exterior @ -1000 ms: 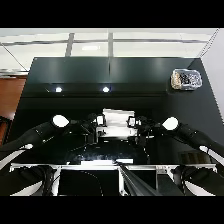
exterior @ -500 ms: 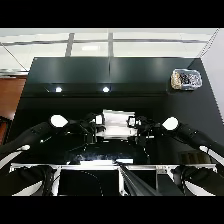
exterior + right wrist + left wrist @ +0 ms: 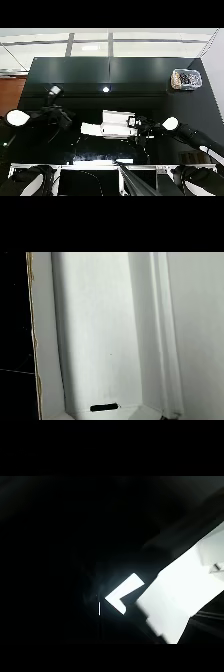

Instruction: Fold the box and place the chain.

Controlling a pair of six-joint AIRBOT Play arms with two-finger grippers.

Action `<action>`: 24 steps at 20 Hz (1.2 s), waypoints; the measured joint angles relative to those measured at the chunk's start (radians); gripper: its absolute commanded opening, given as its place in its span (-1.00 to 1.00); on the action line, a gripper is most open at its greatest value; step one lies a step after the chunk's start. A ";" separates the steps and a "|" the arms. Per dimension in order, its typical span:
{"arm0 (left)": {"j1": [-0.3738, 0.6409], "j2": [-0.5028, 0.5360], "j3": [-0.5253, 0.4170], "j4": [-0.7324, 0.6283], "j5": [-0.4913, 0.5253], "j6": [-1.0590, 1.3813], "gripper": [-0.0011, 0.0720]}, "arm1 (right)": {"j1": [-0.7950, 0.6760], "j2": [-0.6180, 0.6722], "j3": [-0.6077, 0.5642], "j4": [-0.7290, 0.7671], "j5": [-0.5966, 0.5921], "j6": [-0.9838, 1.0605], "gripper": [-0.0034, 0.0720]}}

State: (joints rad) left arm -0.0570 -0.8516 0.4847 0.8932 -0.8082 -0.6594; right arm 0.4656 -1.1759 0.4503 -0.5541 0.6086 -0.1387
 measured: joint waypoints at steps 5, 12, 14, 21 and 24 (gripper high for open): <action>0.158 -0.092 -0.023 -0.002 -0.154 -0.496 -0.89 | 0.000 0.000 0.000 0.000 0.000 0.000 -0.10; 0.178 -0.374 -0.028 -0.200 -0.313 -0.459 -0.89 | 0.000 0.000 0.000 0.000 0.000 -0.001 -0.10; 0.156 -0.426 -0.028 -0.269 -0.316 -0.406 -0.89 | 0.000 0.000 0.000 0.000 0.000 -0.001 -0.10; -0.001 -0.477 0.002 -0.364 -0.245 -0.314 -0.89 | 0.000 0.000 0.000 0.000 0.000 -0.001 -0.10; -0.032 -0.481 0.040 -0.368 -0.254 -0.280 -0.89 | 0.000 0.000 0.000 0.000 0.000 -0.001 -0.10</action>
State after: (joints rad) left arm -0.0895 -1.3327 0.5243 0.5251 -1.0622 -0.9398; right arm 0.4656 -1.1759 0.4503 -0.5541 0.6090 -0.1394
